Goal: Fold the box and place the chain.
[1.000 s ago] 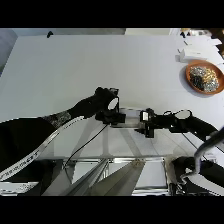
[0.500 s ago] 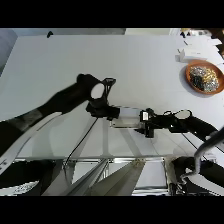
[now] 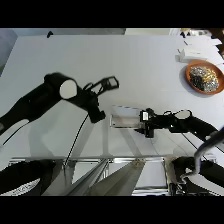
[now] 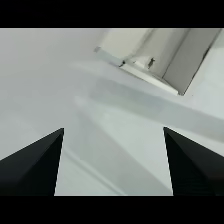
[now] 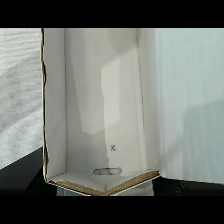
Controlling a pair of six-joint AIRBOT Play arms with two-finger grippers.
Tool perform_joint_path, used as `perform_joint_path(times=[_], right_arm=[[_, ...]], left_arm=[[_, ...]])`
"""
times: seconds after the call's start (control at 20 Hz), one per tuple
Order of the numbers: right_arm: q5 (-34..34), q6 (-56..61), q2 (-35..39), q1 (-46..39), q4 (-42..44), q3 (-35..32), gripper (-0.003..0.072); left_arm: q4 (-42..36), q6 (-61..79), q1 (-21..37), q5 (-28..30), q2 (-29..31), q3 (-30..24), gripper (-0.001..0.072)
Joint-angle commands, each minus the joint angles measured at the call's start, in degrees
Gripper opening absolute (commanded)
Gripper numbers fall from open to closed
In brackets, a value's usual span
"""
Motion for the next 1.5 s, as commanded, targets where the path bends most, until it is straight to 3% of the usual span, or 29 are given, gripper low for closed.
perform_joint_path(times=[0.0,0.05,0.15,0.45,0.95,1.45], right_arm=[[0.0,0.0,0.0,0.0,0.0,0.0,0.0317],[0.0,0.0,0.0,0.0,0.0,0.0,0.0317],[0.0,0.0,0.0,0.0,0.0,0.0,0.0317],[0.0,0.0,0.0,0.0,0.0,0.0,0.0317],[0.0,0.0,0.0,0.0,0.0,0.0,0.0317],[0.0,0.0,0.0,0.0,0.0,0.0,0.0317]], left_arm=[[-15.0,31.5,2.1,17.0,3.1,-14.1,0.0698],[-20.0,38.4,2.6,19.8,2.7,-16.9,0.0698],[-27.4,52.0,4.2,19.0,0.2,-19.6,0.0698],[-39.7,74.6,6.6,17.4,-8.7,-19.6,0.0698],[-49.6,82.3,6.4,16.7,-10.8,-19.6,0.0699],[-52.7,83.1,6.1,15.1,-11.9,-19.6,0.0697]])
